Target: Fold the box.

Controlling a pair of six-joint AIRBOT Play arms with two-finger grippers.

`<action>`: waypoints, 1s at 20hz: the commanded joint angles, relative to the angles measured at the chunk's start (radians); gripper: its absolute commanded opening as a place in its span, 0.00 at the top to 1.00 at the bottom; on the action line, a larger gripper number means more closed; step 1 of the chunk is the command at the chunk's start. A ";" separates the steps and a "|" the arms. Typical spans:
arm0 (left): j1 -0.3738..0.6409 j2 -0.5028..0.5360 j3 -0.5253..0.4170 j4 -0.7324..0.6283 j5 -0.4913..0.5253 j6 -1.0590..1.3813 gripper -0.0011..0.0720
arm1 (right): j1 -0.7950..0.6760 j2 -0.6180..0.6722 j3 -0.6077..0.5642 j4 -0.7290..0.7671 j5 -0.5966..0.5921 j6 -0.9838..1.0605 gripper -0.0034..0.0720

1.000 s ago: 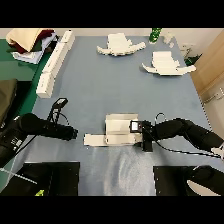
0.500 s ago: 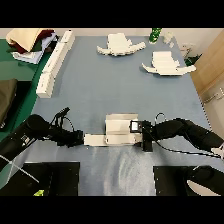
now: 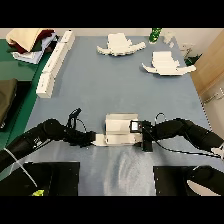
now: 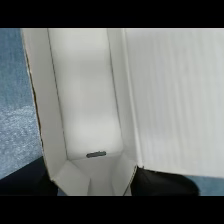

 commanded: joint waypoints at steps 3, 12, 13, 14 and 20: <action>-0.057 -0.010 0.072 -0.038 0.052 -0.014 0.97 | 0.000 -0.001 0.000 0.000 0.000 0.000 0.27; -0.069 -0.013 0.101 -0.109 0.064 0.005 0.28 | 0.000 -0.001 0.000 0.000 0.000 0.000 0.27; -0.069 -0.018 0.101 -0.106 0.080 0.005 0.28 | 0.000 -0.001 0.000 0.000 0.000 0.000 0.27; -0.069 -0.023 0.101 -0.108 0.098 0.004 0.28 | 0.000 -0.001 0.000 0.000 0.000 0.000 0.27; -0.148 -0.044 0.131 -0.082 0.087 -0.017 0.34 | 0.000 -0.001 0.000 0.000 0.000 0.000 0.27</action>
